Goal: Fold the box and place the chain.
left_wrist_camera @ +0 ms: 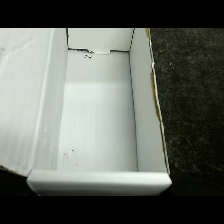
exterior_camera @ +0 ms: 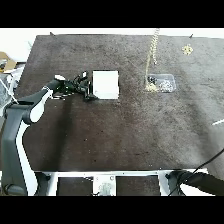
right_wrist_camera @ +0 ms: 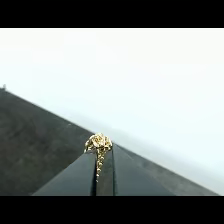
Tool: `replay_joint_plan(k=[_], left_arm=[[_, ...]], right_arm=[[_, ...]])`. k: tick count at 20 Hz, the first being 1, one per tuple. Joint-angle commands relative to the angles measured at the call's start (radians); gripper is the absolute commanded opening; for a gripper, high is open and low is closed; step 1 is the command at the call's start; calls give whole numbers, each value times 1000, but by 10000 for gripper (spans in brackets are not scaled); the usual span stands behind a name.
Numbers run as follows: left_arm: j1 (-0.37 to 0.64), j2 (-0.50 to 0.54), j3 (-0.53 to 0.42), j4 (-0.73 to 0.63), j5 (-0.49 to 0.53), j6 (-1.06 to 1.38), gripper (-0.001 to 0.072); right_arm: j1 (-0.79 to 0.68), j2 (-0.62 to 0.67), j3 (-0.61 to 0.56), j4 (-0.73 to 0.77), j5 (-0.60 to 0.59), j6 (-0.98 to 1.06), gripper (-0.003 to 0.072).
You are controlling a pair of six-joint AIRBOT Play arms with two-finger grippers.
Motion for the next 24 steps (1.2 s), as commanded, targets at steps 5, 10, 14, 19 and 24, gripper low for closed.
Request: replay_joint_plan(k=[5, 10, 14, 19, 24], left_arm=[[1, 0, 0, 0, 0, 0, 343], [1, 0, 0, 0, 0, 0, 343], [1, 0, 0, 0, 0, 0, 343], [1, 0, 0, 0, 0, 0, 343], [1, 0, 0, 0, 0, 0, 343]], right_arm=[[137, -100, -105, 5, 63, 3, 0], [191, -179, -291, 85, -57, 3, 0], [195, -262, -442, 87, -144, 26, 1], [164, -307, -492, 66, -105, 103, 256], [-31, -183, -600, 103, 10, 286, 258]])
